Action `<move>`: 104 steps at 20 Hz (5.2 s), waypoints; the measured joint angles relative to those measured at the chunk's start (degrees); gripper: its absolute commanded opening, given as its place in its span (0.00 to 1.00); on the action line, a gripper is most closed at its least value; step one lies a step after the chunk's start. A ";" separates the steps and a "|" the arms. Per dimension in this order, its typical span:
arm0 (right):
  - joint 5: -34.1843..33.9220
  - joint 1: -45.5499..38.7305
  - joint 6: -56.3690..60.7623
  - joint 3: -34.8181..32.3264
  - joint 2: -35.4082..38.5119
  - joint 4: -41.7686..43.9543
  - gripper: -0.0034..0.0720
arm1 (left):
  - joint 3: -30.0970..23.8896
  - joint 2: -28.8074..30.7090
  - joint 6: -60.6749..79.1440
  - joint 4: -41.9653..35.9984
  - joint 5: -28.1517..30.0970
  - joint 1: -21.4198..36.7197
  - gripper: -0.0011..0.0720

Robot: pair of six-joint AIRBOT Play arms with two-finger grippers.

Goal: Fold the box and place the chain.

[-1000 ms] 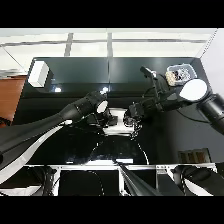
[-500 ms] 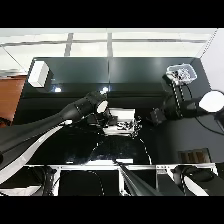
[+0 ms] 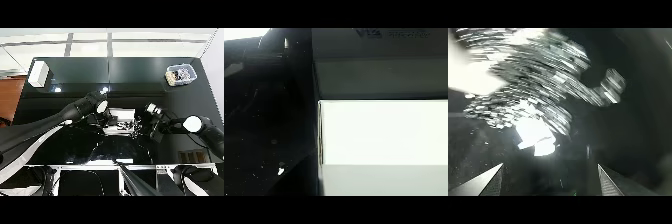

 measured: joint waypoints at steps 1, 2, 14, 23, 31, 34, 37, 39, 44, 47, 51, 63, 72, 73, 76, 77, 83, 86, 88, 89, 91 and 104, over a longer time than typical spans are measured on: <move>-0.52 0.24 -7.98 -0.15 -1.66 3.13 0.99 | 0.00 0.02 0.00 0.00 0.00 0.00 0.05; -1.07 0.52 -15.56 -0.04 -3.58 6.40 0.99 | 0.00 0.00 0.02 0.00 0.00 0.00 0.05; -6.25 1.53 -44.48 3.15 -14.71 19.26 0.98 | 0.00 0.02 0.00 0.00 -0.02 0.00 0.05; -9.62 1.53 -35.76 3.32 -16.46 19.98 0.07 | 0.00 0.02 -0.11 0.04 -0.22 0.00 0.05; -8.41 -0.04 -6.40 4.28 -6.86 6.95 0.07 | 0.00 0.02 0.02 0.00 -0.13 0.00 0.05; -3.32 -1.51 4.55 6.82 0.24 5.27 0.07 | 0.00 0.00 0.02 0.00 -0.11 0.00 0.05; 2.19 -2.19 12.44 11.23 6.45 6.93 0.07 | 0.00 0.02 0.02 0.00 -0.11 0.00 0.05; 4.87 -2.36 15.65 14.69 8.85 10.60 0.07 | 0.00 0.02 0.02 0.00 -0.09 0.00 0.05; 5.55 -2.19 18.82 18.97 10.43 27.08 0.07 | 0.00 0.02 0.00 0.00 -0.09 0.00 0.05; 4.13 -1.05 18.75 19.69 9.86 34.53 0.07 | 0.00 0.02 0.02 -0.02 -0.07 0.00 0.05; 3.23 0.42 20.61 19.50 7.28 35.43 0.62 | 0.00 0.02 0.02 -0.02 -0.04 0.00 0.05; 5.86 -13.20 25.05 10.38 4.61 8.13 0.99 | 0.00 0.02 0.00 -0.02 -0.02 0.00 0.05; -4.76 -6.23 -9.90 -0.44 -2.43 9.14 0.99 | 0.00 0.02 0.00 -0.02 0.02 0.00 0.05; -5.35 -5.73 -14.25 -0.50 -3.78 10.38 0.99 | 0.00 0.02 0.00 -0.02 0.02 0.00 0.05; -6.32 -5.03 -24.15 -0.48 -6.49 14.27 0.98 | 0.00 0.02 0.00 -0.02 0.02 0.00 0.05; -6.49 -4.85 -26.99 -0.46 -7.04 15.72 0.98 | 0.00 0.02 0.00 -0.02 0.04 0.00 0.05; -5.44 -4.57 -35.41 0.28 -9.09 19.58 0.98 | 0.00 0.02 0.00 -0.02 0.02 0.00 0.05; -4.68 -4.57 -36.94 1.62 -10.25 20.20 0.98 | 0.00 0.02 0.00 -0.02 0.02 0.00 0.05; -4.24 -4.52 -37.77 2.58 -11.47 20.76 0.98 | 0.00 0.02 0.00 -0.02 0.02 0.00 0.05; -3.85 -4.52 -38.10 3.02 -12.13 20.92 0.98 | 0.00 0.02 0.00 -0.02 0.02 0.00 0.05; -3.23 -4.52 -38.82 3.61 -13.53 21.22 0.98 | 0.00 0.02 0.00 -0.02 0.02 0.00 0.05; -8.17 -0.39 -40.06 4.31 -18.32 22.27 0.90 | 0.00 0.02 0.00 -0.02 -0.02 0.00 0.05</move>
